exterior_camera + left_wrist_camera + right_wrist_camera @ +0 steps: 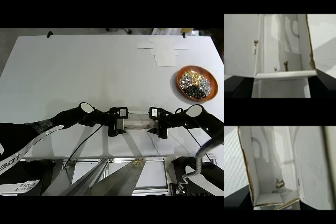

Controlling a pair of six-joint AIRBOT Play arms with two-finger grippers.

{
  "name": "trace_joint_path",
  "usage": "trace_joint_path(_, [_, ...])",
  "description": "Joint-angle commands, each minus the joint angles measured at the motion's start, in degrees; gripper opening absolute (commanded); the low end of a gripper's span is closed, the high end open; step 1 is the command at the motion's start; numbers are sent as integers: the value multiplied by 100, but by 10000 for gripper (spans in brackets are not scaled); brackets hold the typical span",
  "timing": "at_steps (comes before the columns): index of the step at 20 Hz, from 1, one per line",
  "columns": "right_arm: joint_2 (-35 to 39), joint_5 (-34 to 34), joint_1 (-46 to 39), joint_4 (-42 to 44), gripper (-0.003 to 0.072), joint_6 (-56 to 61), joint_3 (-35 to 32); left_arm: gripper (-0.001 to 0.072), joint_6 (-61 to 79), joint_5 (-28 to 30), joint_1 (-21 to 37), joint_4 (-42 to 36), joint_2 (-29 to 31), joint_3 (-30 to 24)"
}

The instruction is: Fold the box and place the chain.

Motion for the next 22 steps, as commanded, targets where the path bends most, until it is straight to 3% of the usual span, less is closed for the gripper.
trace_joint_path(1, [2, 4, -4, 0, 340, 2, 0, 703, -87, 17, 0, 68, -2, 4])
trace_joint_path(14, [2, 4, -4, 0, 340, 2, 0, 694, -66, 107, -42, -170, -4, 7])
trace_joint_path(17, [2, 4, -4, 2, 340, 2, 0, 542, -46, 201, -151, -127, -2, 9])
trace_joint_path(19, [2, 7, -4, 0, 340, 0, 0, 375, -61, 238, -160, -129, -2, 9])
trace_joint_path(20, [2, 4, -4, 0, 340, 2, 0, 242, -63, 238, -160, -129, -2, 9])
trace_joint_path(21, [2, 4, -4, 0, 340, 2, 0, 175, -63, 238, -160, -129, -2, 9])
trace_joint_path(22, [2, 4, -4, 2, 340, 2, 0, 170, -63, 238, -160, -129, -2, 9])
